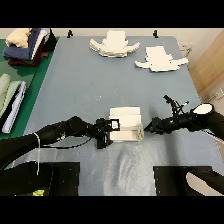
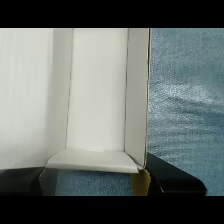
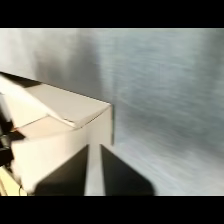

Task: Fold the box.

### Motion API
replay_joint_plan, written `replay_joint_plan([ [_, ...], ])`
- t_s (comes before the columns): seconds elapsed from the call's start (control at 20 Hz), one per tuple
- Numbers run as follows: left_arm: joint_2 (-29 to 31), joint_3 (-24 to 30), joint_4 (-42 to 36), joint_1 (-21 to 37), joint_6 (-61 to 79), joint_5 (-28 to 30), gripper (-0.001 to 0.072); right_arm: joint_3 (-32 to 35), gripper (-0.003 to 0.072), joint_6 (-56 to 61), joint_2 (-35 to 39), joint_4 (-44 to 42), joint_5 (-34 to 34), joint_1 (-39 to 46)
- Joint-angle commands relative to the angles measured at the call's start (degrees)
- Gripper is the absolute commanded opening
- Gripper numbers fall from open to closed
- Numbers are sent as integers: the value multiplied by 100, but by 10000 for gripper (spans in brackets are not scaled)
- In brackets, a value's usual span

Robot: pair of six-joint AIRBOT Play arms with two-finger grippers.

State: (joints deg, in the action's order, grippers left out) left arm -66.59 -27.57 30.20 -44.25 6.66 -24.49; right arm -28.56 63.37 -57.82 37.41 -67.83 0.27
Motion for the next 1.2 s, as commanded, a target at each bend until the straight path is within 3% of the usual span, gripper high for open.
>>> replay_joint_plan([
  [0.0,2,2,0,0,0,0,353,-210,315,-232,81,-422,-219,-4],
  [0.05,2,2,0,0,0,0,353,-208,318,-232,87,-417,-210,-4],
  [0.1,2,2,0,0,0,2,353,-208,381,-195,74,-372,-208,-17],
  [0.15,2,2,0,0,0,2,353,-208,396,-76,74,-227,-160,-90],
  [0.35,2,2,0,0,0,0,353,-210,396,780,74,787,509,-1121],
  [0.5,2,2,0,0,0,0,353,-352,391,1982,74,1582,1113,-2103],
  [0.6,2,2,0,0,0,0,353,-649,383,3235,72,2551,1287,-2752],
  [0.8,2,2,0,0,0,2,353,-1316,368,5429,-136,4402,920,-3847],
  [1.15,2,2,0,0,0,2,353,-2162,366,7038,-1255,5831,-299,-4804],
])
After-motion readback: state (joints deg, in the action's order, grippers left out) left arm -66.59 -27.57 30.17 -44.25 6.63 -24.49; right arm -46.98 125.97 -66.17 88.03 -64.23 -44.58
